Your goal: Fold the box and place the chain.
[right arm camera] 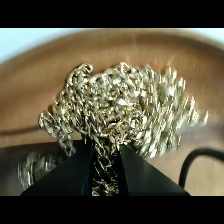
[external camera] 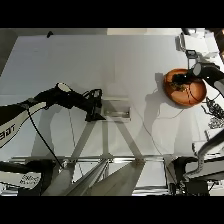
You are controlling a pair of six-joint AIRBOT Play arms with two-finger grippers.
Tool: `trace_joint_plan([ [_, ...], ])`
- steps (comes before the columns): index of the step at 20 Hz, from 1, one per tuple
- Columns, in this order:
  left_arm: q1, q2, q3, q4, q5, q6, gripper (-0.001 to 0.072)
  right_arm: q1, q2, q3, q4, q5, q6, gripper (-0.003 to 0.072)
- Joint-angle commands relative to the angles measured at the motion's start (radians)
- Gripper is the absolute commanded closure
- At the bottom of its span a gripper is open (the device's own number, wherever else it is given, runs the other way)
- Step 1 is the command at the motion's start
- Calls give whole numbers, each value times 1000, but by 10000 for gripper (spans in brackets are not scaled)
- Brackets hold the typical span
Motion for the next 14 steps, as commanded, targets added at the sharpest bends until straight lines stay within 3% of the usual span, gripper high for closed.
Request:
trace_joint_plan([
  [1, 0, 0, 0, 0, 0, 0, 595, 9, 143, -100, -12, 10, -75, 677],
  [5, 0, 0, 0, 0, 0, 0, 595, 76, 385, -261, -11, 99, -143, 678],
  [10, 0, 0, 0, 0, 0, 0, 595, 285, 587, -272, -7, 336, -143, 678],
  [14, 0, 0, 0, 0, 0, 0, 595, 454, 628, -271, 58, 435, -151, 677],
])
